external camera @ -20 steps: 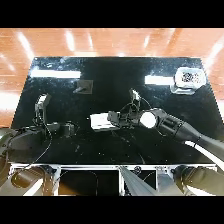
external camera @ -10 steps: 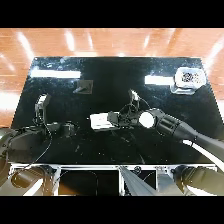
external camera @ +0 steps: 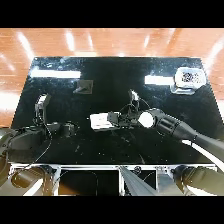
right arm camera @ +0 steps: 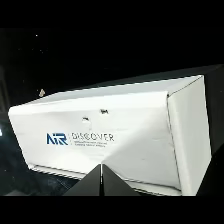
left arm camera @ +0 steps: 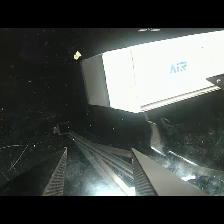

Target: Fold the box and place the chain.

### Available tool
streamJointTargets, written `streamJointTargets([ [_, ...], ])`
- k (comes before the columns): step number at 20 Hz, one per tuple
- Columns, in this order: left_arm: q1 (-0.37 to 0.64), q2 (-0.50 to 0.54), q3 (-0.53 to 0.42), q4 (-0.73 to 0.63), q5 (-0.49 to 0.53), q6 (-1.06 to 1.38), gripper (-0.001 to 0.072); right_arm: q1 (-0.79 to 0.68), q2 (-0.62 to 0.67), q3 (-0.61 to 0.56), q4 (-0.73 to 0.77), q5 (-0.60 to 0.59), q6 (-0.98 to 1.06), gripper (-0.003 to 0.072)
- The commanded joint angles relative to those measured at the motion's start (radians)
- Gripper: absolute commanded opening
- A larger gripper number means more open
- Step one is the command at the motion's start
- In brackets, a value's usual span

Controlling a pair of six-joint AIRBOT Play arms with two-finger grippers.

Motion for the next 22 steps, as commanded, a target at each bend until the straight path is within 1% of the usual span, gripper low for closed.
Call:
streamJointTargets([
  [1, 0.0, 0.0, 0.002, 0.0, 0.001, 0.001, 0.0513, 0.0, 0.026, 0.006, 0.026, -0.014, -0.021, 0.0028],
  [4, 0.0, 0.0, 0.018, 0.0, 0.002, 0.022, 0.0513, -0.008, 0.079, 0.013, 0.023, -0.013, -0.035, 0.0028],
  [7, 0.001, 0.0, 0.045, 0.0, 0.001, 0.052, 0.0513, -0.045, 0.145, 0.013, 0.018, 0.024, -0.063, 0.0028],
  [9, 0.001, -0.018, 0.07, 0.0, 0.001, 0.122, 0.0512, -0.103, 0.194, 0.013, -0.013, 0.098, -0.094, 0.0028],
  [10, 0.001, -0.046, 0.091, 0.0, 0.007, 0.178, 0.0512, -0.138, 0.218, 0.013, -0.066, 0.168, -0.094, 0.0028],
  [12, 0.001, -0.148, 0.174, 0.0, 0.044, 0.338, 0.0512, -0.201, 0.256, 0.013, -0.193, 0.331, -0.093, 0.0028],
  [13, 0.001, -0.22, 0.234, 0.0, 0.062, 0.455, 0.0512, -0.228, 0.273, 0.012, -0.254, 0.406, -0.093, 0.0028],
  [15, -0.008, -0.359, 0.337, -0.003, 0.06, 0.779, 0.0514, -0.264, 0.308, 0.013, -0.404, 0.531, -0.093, 0.0028],
  [16, -0.016, -0.414, 0.373, -0.004, 0.055, 0.901, 0.0532, -0.263, 0.32, 0.013, -0.462, 0.579, -0.093, 0.0028],
  [17, -0.035, -0.466, 0.41, -0.003, 0.049, 1.001, 0.0634, -0.263, 0.328, 0.013, -0.494, 0.618, -0.093, 0.0028],
  [19, -0.084, -0.535, 0.457, -0.002, 0.048, 1.159, 0.0631, -0.263, 0.331, 0.012, -0.517, 0.668, -0.093, 0.0028],
  [20, -0.108, -0.554, 0.465, 0.006, 0.021, 1.214, 0.0631, -0.263, 0.331, 0.012, -0.529, 0.669, -0.093, 0.0028],
  [22, -0.147, -0.584, 0.471, 0.0, -0.024, 1.237, 0.0631, -0.263, 0.331, 0.012, -0.536, 0.653, -0.093, 0.0028],
])
